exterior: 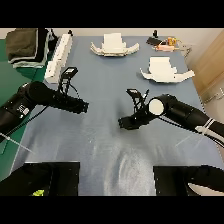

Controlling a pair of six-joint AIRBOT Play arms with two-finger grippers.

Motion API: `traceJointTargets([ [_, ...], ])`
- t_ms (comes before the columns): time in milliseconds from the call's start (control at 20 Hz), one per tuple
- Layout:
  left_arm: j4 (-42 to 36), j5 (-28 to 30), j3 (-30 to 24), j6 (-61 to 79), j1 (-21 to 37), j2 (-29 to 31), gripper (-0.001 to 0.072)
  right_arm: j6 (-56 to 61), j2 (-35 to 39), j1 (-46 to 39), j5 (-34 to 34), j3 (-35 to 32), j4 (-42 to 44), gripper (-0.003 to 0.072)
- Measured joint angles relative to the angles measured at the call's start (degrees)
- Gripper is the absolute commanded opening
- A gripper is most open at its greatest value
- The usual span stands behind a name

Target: Fold the box.

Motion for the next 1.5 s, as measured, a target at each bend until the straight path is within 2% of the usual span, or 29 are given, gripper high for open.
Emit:
traceJointTargets([
  [50,0.0,0.0,0.0,0.0,0.0,0.0,0.0013,0.1,-0.5,-1.6,-0.3,1.6,-1.5,0.0068],
  [100,0.0,0.0,0.0,0.0,0.0,0.0,0.0012,0.4,-1.4,-4.3,0.0,4.0,-3.7,0.0179],
  [150,0.0,0.0,0.0,0.0,0.0,0.0,0.0013,0.4,-2.5,-7.7,0.5,6.9,-5.9,0.0248],
  [200,0.0,0.0,0.0,0.0,0.0,0.0,0.0013,0.2,-4.1,-12.1,1.0,10.6,-8.0,0.0249],
  [250,0.0,0.0,0.0,0.0,0.0,0.0,0.0013,-0.5,-6.0,-16.7,1.5,14.3,-9.2,0.0350],
  [300,0.0,0.0,0.0,0.0,0.0,0.0,0.0013,-1.8,-8.3,-22.1,1.8,18.9,-10.3,0.0418],
  [550,0.0,0.1,0.0,0.0,0.0,0.0,0.0013,-7.8,-23.4,-46.5,2.5,41.7,-9.0,0.0418],
  [800,-0.1,0.0,0.0,0.0,0.0,0.0,0.0012,-11.3,-36.7,-60.2,1.8,55.9,-1.9,0.0417],
  [1050,0.0,0.0,0.0,0.0,0.0,0.0,0.0013,-15.7,-45.9,-64.0,1.9,62.0,1.4,0.0417],
  [1400,0.0,0.0,0.0,0.0,0.0,0.0,0.0013,-21.8,-51.5,-64.7,2.5,65.5,5.9,0.0404],
  [1500,0.0,0.0,0.0,0.0,0.0,0.0,0.0013,-23.1,-52.3,-64.7,2.5,65.9,7.2,0.0292],
])
